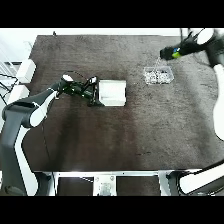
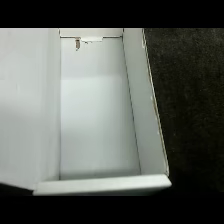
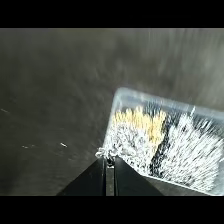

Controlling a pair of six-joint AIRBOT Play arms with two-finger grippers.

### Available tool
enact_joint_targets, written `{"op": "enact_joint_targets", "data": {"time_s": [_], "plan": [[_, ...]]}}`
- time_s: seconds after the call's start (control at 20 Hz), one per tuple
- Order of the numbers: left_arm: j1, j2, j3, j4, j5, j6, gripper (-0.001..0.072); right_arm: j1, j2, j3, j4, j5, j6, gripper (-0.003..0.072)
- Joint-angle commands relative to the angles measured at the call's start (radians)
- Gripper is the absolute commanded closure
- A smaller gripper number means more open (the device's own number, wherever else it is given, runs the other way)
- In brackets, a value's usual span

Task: Fold the box and place the chain.

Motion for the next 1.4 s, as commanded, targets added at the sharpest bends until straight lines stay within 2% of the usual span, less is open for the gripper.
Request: {"op": "enact_joint_targets", "data": {"time_s": [0.0,0.3,0.55,0.75,0.9,1.1,1.35], "plan": [[0.000,0.000,0.001,0.000,0.000,0.000,0.0252,0.040,0.190,0.001,0.001,0.032,-0.042,0.0676],[0.000,0.000,0.001,0.000,0.000,0.000,0.0252,0.134,0.372,0.001,0.001,0.118,-0.044,0.0676],[0.000,0.000,0.001,0.000,0.000,0.000,0.0252,0.269,0.393,-0.006,0.002,0.224,-0.044,0.0676],[0.000,0.000,0.001,0.000,0.000,0.000,0.0252,0.390,0.390,-0.063,0.002,0.221,-0.044,0.0676],[0.000,0.000,0.001,0.000,0.000,0.000,0.0252,0.457,0.389,-0.200,0.009,0.097,-0.043,0.0676],[0.000,0.000,0.001,0.000,0.000,0.000,0.0252,0.499,0.365,-0.410,0.068,-0.135,-0.032,0.0676],[0.000,0.000,0.001,0.000,0.000,0.000,0.0252,0.525,0.192,-0.552,0.190,-0.374,-0.033,0.0678]]}}
